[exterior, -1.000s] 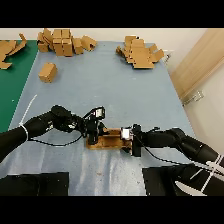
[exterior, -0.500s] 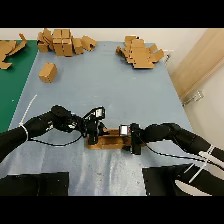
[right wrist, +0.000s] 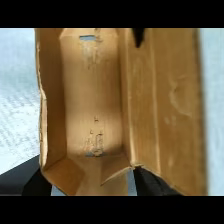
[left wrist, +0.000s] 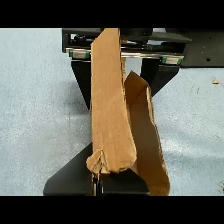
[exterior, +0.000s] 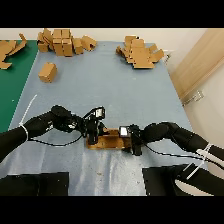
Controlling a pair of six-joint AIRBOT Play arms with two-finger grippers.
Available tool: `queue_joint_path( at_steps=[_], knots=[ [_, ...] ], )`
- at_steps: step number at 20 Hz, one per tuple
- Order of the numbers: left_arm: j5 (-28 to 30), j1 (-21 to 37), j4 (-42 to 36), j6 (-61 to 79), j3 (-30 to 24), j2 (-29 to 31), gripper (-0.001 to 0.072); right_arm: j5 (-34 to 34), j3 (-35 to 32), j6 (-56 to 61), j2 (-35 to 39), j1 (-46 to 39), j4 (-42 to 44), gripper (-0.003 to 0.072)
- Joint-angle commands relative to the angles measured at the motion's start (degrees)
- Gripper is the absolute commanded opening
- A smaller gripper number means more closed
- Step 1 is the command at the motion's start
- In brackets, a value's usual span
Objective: Fold the box.
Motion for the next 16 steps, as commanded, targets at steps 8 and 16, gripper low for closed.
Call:
queue_joint_path(
  at_steps=[8, 16],
  knots=[
    [0.0, 0.0, 0.0, 0.0, 0.0, 0.0, 0.0011, 0.1, 0.0, -0.1, -0.1, 0.0, 0.0, 0.0711],
    [0.0, 0.0, 0.0, 0.0, 0.0, 0.0, 0.0011, 0.1, 0.0, -0.1, -0.2, 0.0, 0.5, 0.0576]
  ],
)
